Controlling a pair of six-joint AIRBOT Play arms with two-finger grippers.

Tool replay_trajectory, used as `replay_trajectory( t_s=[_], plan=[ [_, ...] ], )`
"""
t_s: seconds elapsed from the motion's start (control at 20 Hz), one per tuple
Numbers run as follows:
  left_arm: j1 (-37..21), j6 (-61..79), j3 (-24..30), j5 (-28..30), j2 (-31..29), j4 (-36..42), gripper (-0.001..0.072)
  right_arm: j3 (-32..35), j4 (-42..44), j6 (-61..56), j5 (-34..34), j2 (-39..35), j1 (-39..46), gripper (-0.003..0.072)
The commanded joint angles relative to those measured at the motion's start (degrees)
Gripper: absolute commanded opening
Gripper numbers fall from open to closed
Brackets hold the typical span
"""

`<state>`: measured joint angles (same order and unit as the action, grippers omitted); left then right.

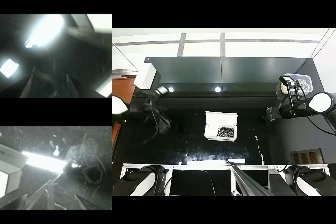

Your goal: Fold the box and place the chain.

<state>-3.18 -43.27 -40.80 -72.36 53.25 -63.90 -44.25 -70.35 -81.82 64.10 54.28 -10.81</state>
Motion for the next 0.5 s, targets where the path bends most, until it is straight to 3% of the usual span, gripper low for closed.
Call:
replay_trajectory(
  t_s=[0.0, 0.15, 0.45],
  plan=[
    [-9.18, 20.57, -5.44, 0.83, 8.44, 15.58, 0.0487, -0.07, -0.17, 0.02, -1.03, 0.02, -0.02, 0.0702],
    [-8.17, 32.28, -5.2, -4.48, 10.38, 22.49, 0.0492, -0.07, -0.26, 0.02, -2.62, 0.04, 0.0, 0.0702],
    [-1.03, 32.74, -4.72, 2.84, 10.56, 14.99, 0.0486, -0.07, -0.26, -0.02, -3.28, 0.02, 0.0, 0.0702]
  ],
)
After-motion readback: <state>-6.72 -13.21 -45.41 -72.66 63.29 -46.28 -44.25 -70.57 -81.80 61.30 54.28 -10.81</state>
